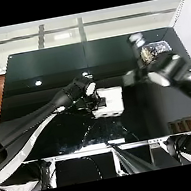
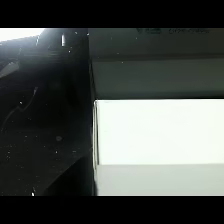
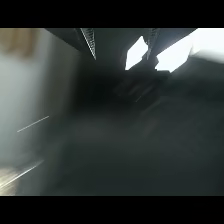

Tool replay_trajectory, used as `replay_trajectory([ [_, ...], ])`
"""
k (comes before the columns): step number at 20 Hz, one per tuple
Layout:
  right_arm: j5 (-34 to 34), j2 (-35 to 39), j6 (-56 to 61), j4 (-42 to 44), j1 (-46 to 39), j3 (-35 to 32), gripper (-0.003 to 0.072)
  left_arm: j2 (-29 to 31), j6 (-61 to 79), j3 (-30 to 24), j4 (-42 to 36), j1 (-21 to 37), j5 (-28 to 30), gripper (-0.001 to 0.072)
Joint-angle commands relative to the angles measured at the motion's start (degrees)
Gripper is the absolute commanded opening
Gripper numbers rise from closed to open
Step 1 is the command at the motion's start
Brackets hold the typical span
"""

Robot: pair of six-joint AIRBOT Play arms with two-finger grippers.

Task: Fold the box and place the chain.

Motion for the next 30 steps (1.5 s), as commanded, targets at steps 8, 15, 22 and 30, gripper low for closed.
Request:
replay_trajectory([
  [8,-35.7,-12.5,7.0,16.7,-35.7,0.8,0.0720,0.0,0.1,0.0,0.0,0.0,-0.1,0.0025],
  [15,-4.8,-41.5,6.7,37.7,-42.8,32.0,0.0720,0.0,0.1,0.0,0.0,0.0,-0.1,0.0025],
  [22,-4.7,-48.0,6.5,44.3,-45.3,36.2,0.0720,0.0,0.1,0.0,0.0,0.0,-0.1,0.0025],
  [30,-1.3,-49.4,3.6,44.1,-45.3,36.2,0.0599,0.0,0.1,0.0,0.0,0.0,0.0,0.0025],
])
